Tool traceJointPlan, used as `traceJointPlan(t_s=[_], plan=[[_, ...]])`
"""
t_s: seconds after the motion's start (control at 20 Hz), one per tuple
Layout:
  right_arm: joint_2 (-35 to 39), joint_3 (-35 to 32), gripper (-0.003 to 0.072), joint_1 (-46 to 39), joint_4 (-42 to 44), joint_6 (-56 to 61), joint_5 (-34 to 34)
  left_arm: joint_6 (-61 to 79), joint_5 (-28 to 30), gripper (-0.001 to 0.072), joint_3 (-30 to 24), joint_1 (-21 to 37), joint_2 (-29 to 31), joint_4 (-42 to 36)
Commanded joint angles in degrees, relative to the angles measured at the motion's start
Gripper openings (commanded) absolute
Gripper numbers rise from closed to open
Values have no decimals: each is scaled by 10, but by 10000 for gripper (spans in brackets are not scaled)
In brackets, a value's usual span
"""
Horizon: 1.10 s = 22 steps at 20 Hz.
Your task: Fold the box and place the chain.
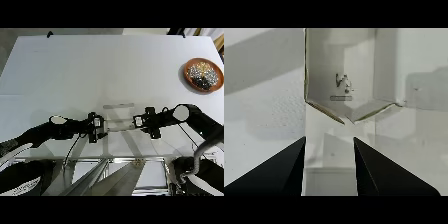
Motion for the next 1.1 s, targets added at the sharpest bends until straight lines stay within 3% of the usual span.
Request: traceJointPlan(t_s=[0.0, 0.3, 0.4, 1.05], plan=[[-22, 0, 341, 9, -2, -28, -42, 0, 0, 137, 0, 0, 0, 0], [-22, 0, 274, 9, 30, -28, -66, 0, 0, 137, 0, 0, 0, 0], [-22, 0, 174, 10, 54, -28, -75, 0, 0, 137, 0, 0, 0, 0], [-23, 0, 162, 71, 66, -27, -90, 0, 0, 137, 0, 0, 0, 0]])
